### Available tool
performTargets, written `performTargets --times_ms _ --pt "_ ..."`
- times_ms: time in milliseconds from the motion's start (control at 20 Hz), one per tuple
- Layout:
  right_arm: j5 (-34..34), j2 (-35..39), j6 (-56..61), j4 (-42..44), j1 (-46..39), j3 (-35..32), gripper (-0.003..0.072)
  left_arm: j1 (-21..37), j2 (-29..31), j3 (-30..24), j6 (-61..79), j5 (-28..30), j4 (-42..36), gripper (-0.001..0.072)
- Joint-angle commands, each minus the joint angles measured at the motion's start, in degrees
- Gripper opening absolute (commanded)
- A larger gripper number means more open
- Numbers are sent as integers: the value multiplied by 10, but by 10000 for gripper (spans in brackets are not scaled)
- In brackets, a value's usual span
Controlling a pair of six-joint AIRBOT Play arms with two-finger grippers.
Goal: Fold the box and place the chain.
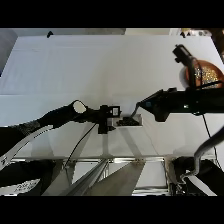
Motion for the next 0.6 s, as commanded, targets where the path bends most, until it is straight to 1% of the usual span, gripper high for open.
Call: performTargets --times_ms 0,150,300,400,550 --pt "-24 -51 -8 -3 43 1 18 0 0 0 0 0 0 13" --pt "-30 -106 -2 -50 62 1 18 0 0 0 0 0 0 13" --pt "-28 -158 -1 -58 69 1 18 0 0 0 0 0 0 13" --pt "-28 -178 -1 -61 69 1 18 0 0 0 0 0 0 13" --pt "-30 -181 10 -61 68 0 19 0 0 0 0 0 0 13"
